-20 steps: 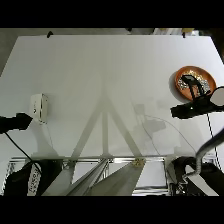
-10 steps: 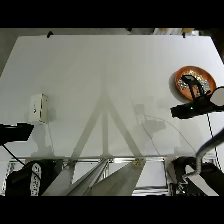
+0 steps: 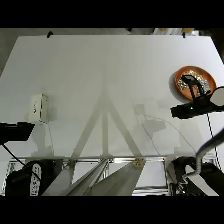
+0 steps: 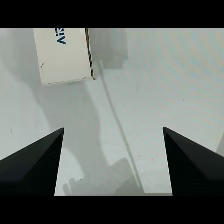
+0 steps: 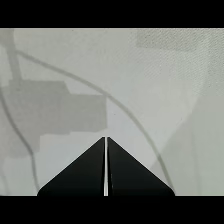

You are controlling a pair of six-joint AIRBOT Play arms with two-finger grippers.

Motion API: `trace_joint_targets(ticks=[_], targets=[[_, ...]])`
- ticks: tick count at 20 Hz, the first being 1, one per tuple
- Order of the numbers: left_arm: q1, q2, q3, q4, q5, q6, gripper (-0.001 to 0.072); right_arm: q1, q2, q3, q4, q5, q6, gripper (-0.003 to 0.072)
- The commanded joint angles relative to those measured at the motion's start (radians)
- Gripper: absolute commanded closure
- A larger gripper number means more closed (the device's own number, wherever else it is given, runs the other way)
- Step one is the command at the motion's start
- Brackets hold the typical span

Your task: Fold the box and place the chain.

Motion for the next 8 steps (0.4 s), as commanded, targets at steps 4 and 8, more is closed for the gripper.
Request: trace_joint_targets(ticks=[4, 8], targets=[[-0.007, 0.001, 0.000, -0.017, 0.036, 0.000, 0.0016, -0.001, 0.000, 0.001, 0.000, 0.000, 0.000, 0.0671], [-0.007, 0.001, 0.000, -0.019, 0.036, 0.000, 0.0016, -0.001, 0.001, 0.001, 0.000, 0.000, 0.000, 0.0671]])
